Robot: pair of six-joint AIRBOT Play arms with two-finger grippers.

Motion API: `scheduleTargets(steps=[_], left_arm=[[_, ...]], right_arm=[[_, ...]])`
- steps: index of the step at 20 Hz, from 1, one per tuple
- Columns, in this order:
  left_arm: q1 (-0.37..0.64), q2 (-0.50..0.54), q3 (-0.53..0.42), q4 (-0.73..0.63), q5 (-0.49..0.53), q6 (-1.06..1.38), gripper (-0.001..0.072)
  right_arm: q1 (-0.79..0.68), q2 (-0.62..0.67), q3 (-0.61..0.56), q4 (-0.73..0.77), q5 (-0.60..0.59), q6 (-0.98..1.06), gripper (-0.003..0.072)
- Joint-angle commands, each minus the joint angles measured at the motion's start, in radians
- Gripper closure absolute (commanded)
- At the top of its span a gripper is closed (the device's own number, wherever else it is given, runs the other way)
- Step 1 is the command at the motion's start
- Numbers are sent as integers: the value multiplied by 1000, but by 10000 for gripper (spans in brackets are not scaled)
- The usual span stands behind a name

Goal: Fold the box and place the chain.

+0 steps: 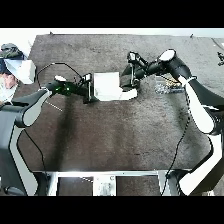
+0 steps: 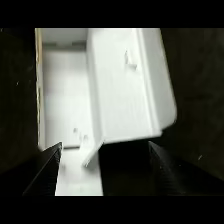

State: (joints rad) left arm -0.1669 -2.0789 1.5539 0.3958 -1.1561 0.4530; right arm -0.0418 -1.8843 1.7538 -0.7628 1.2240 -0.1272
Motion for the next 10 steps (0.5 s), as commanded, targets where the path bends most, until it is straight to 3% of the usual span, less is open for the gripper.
scheduleTargets(steps=[1,10], left_arm=[[0,0,0,1,-1,-3,386],[0,-1,-1,2,0,-7,386]], right_arm=[[-2,3,-33,-116,40,61,104],[26,-97,-35,-101,-34,61,90]])
